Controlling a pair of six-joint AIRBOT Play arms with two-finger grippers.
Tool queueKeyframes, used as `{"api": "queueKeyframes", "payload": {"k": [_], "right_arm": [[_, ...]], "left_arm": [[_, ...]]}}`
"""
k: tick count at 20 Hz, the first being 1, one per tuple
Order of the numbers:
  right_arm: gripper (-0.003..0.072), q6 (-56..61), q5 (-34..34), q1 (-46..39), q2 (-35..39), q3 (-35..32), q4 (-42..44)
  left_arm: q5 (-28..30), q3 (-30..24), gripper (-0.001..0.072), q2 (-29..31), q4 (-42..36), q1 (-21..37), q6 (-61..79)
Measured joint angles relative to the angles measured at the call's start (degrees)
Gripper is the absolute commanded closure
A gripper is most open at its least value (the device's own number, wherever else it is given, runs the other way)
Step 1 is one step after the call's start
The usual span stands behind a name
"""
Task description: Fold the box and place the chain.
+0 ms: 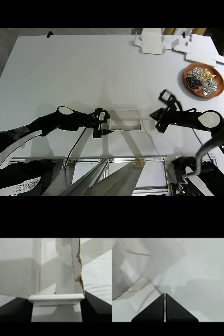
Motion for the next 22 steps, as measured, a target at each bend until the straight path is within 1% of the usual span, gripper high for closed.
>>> {"api": "queueKeyframes", "payload": {"k": [3, 5, 8, 13, 17, 22], "right_arm": [[0.0671, 13.8, -2.7, -2.6, -1.9, 0.0, -4.7], [0.0671, 22.6, -3.1, -3.3, -4.7, 0.0, -8.2], [0.0671, 29.6, -1.4, -3.7, -9.9, -0.1, -8.2], [0.0671, 30.4, 3.5, -4.0, -16.5, -0.2, -1.0], [0.0671, 29.0, 6.1, -4.0, -17.9, -0.2, 3.9], [0.067, 27.7, 7.7, -2.9, -18.2, -0.2, 7.2]], "left_arm": [[0.0, 0.0, 0.0612, 0.0, 0.0, 0.0, 0.0], [0.0, 0.0, 0.0612, 0.0, 0.0, 0.0, 0.0], [0.0, 0.0, 0.0612, 0.0, 0.0, 0.0, 0.0], [0.0, 0.0, 0.0612, 0.0, 0.0, 0.0, 0.0], [0.0, 0.0, 0.0612, 0.0, 0.0, 0.0, 0.0], [0.0, 0.0, 0.0612, 0.0, 0.0, 0.0, 0.0]]}}
